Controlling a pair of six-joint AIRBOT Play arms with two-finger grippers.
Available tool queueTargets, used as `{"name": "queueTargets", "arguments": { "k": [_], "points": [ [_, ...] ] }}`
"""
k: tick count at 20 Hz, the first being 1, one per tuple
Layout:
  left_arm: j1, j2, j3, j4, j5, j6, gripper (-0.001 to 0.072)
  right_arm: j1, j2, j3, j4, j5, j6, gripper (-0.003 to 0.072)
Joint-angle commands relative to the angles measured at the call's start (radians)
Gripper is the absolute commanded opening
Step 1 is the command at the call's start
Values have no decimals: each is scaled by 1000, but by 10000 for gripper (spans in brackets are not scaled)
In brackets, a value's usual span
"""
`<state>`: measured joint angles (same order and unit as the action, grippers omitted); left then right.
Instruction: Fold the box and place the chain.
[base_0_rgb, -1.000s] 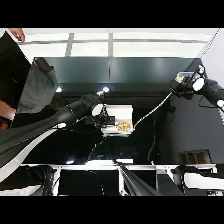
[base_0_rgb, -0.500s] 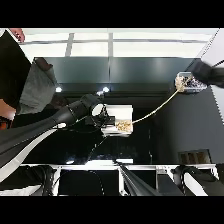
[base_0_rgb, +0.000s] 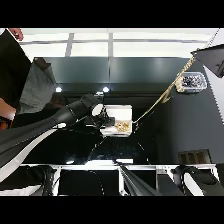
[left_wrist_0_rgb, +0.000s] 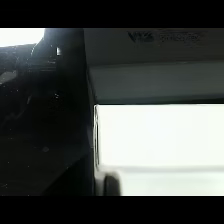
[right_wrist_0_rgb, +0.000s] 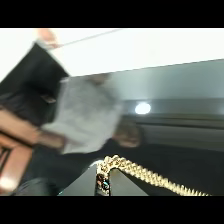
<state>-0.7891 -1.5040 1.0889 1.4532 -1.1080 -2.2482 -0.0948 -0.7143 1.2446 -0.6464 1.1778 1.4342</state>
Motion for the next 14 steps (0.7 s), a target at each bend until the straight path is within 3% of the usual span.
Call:
{"name": "queueTargets", "arguments": {
  "k": [1, 8, 14],
  "points": [
    [0, 1, 1, 0, -4, 0, 28, 50, -5, -16, 48, 77, -36, 19],
    [0, 1, 1, 0, -3, 0, 29, 325, -98, -303, 70, -70, -36, 20],
    [0, 1, 1, 1, -3, 0, 28, 462, -253, -336, 64, -114, -66, 19]
  ]
}}
